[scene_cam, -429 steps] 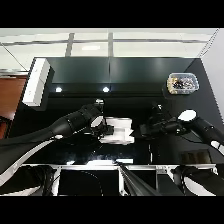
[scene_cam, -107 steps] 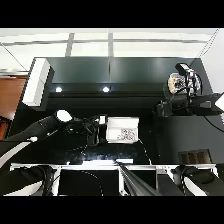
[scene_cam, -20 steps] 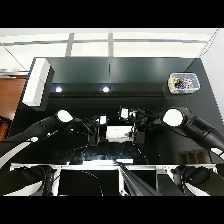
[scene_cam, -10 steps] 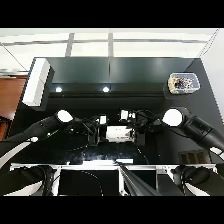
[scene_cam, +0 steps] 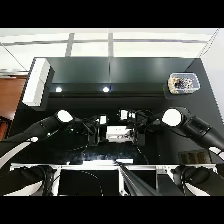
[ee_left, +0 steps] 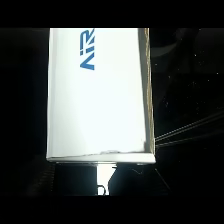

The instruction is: Fold the box and place the chain.

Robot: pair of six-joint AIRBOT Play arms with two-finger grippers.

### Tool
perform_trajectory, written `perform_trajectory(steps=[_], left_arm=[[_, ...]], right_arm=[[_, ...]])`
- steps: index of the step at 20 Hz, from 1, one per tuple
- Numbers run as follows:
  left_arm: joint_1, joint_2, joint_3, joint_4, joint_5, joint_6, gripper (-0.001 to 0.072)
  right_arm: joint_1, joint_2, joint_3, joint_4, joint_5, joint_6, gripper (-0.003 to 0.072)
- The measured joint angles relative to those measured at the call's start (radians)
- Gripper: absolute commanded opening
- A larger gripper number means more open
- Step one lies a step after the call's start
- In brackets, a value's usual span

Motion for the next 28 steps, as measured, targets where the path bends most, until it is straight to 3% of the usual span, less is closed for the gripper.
perform_trajectory(steps=[5, 6, 28], left_arm=[[0.000, 0.000, 0.000, 0.000, 0.000, 0.000, 0.0403], [0.000, 0.000, 0.000, 0.000, 0.000, 0.000, 0.0403], [0.000, 0.000, 0.000, 0.000, 0.000, 0.000, 0.0403]], right_arm=[[0.000, 0.000, 0.000, 0.002, 0.017, 0.000, 0.0249], [0.000, 0.000, 0.000, 0.002, 0.020, 0.000, 0.0284], [0.000, 0.000, 0.000, 0.002, 0.017, 0.000, 0.0283]])
